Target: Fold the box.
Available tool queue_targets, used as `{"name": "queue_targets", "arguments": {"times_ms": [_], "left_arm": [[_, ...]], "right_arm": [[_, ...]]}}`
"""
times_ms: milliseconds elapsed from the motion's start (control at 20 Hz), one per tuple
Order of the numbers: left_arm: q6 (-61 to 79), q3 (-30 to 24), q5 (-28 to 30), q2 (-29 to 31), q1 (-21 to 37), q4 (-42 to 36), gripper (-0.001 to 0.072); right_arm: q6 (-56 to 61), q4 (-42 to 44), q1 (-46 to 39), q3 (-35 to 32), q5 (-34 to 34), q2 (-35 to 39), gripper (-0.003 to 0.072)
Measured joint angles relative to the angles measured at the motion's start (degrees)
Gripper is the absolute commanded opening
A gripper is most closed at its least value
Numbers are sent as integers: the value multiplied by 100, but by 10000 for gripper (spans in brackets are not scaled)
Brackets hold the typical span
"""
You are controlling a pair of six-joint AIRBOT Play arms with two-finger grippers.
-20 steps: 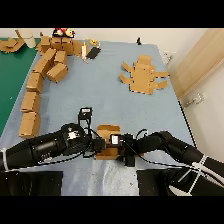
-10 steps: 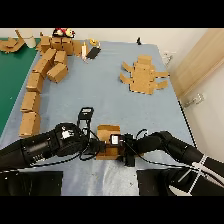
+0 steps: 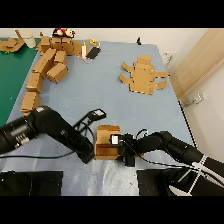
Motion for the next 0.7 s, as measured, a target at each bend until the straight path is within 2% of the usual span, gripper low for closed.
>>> {"name": "queue_targets", "arguments": {"times_ms": [200,350,400,450,500,700], "left_arm": [[2732,-608,33,-79,1801,-1069,12],[3858,-881,719,-291,2505,-1491,16],[4107,-925,905,-382,2559,-1602,239],[4371,-960,1032,-476,2557,-1709,608],[4599,-986,1095,-553,2524,-1766,698],[5423,-1029,1143,-719,2063,-1856,698]], "right_arm": [[0,0,0,0,0,0,451],[0,-2,0,0,0,0,451],[0,-2,0,0,0,0,451],[0,-2,2,0,-2,0,451],[0,-7,0,0,-2,0,451],[0,-15,0,0,-2,0,451]]}}
